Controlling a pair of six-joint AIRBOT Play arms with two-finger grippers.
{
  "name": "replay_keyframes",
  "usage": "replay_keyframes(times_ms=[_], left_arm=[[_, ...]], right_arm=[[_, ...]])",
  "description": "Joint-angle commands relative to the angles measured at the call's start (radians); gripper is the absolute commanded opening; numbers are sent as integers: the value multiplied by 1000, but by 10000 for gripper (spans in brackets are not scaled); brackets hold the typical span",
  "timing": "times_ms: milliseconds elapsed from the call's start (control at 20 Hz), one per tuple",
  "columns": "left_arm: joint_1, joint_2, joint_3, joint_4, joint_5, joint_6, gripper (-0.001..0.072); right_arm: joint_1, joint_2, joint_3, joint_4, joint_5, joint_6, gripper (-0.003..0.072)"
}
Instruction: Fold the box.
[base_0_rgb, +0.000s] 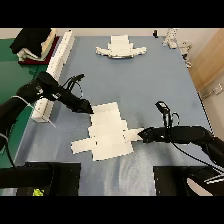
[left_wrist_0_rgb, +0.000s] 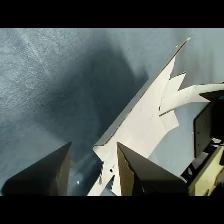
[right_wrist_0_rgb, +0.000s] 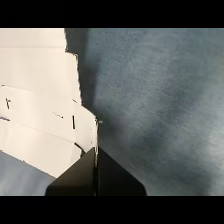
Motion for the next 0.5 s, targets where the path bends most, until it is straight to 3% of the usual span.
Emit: replay_keyframes(times_ms=[0, 150, 400, 450], left_arm=[[7, -105, -2, -85, -65, 88, 409], [7, -143, -2, -208, -96, 192, 408], [7, -165, -2, -208, -99, 244, 406], [7, -168, -2, -208, -99, 256, 314]], right_arm=[[14, 5, -2, -2, 22, 13, 1], [14, 5, -2, -6, 22, 21, 0], [14, 5, -2, -10, 21, 29, 1], [14, 5, -2, -10, 21, 30, 1]])
